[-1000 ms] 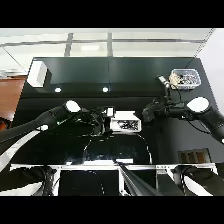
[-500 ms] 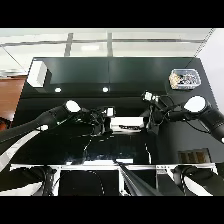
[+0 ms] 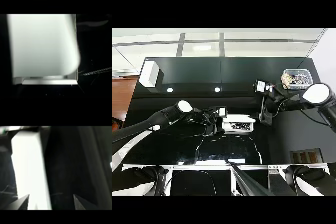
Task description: Fold the box and place the chain.
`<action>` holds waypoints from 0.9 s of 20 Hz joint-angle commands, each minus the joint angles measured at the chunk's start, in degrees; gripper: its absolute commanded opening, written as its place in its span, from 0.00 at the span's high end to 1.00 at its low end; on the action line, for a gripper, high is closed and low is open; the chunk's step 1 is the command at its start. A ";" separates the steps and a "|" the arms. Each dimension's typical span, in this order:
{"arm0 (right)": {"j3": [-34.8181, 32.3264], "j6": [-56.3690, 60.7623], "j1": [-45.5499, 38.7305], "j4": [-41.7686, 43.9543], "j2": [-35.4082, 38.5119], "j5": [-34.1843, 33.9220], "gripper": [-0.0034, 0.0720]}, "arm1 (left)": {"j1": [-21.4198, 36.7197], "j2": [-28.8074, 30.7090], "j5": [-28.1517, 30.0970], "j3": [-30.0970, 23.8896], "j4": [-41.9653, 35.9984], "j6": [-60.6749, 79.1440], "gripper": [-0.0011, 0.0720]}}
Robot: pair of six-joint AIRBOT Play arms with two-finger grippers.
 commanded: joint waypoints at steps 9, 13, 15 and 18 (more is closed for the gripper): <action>-4.31 1.20 1.20 0.09 -5.42 -1.62 0.11 | 0.04 -0.02 0.00 0.00 0.00 0.02 0.48; -5.20 1.22 3.08 -0.02 -5.46 -0.94 0.30 | 0.04 -0.02 0.02 0.00 0.00 0.02 0.48; -5.20 1.20 3.17 -0.11 -5.46 -0.96 0.30 | 0.04 -0.02 0.02 0.00 0.00 0.02 0.48; -5.20 1.20 3.17 -0.35 -5.46 -0.63 0.30 | 0.04 -0.02 0.00 0.00 0.00 0.02 0.48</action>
